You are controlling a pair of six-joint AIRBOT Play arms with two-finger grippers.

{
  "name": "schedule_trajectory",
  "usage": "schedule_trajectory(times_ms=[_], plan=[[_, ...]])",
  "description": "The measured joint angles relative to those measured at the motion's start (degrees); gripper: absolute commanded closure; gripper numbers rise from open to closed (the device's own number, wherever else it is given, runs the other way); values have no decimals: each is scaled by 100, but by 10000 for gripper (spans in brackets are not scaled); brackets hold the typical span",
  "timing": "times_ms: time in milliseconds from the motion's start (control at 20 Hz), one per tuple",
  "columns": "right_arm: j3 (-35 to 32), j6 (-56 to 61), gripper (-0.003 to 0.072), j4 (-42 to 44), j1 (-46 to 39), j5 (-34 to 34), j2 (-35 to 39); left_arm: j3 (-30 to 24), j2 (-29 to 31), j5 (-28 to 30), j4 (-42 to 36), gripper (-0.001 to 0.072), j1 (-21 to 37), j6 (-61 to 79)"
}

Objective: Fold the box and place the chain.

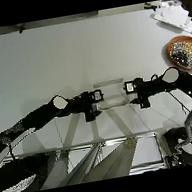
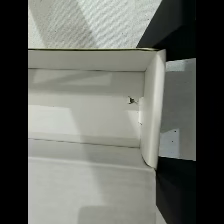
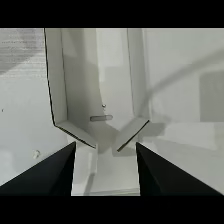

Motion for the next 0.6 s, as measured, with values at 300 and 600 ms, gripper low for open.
schedule_trajectory(times_ms=[300, 600], plan=[[-2, -20, 533, 376, 33, -26, -76, 0, 0, 0, 0, 356, 0, 0], [-2, -37, 533, 575, 271, -153, -90, 0, 0, 0, 2, 356, 0, -2]])
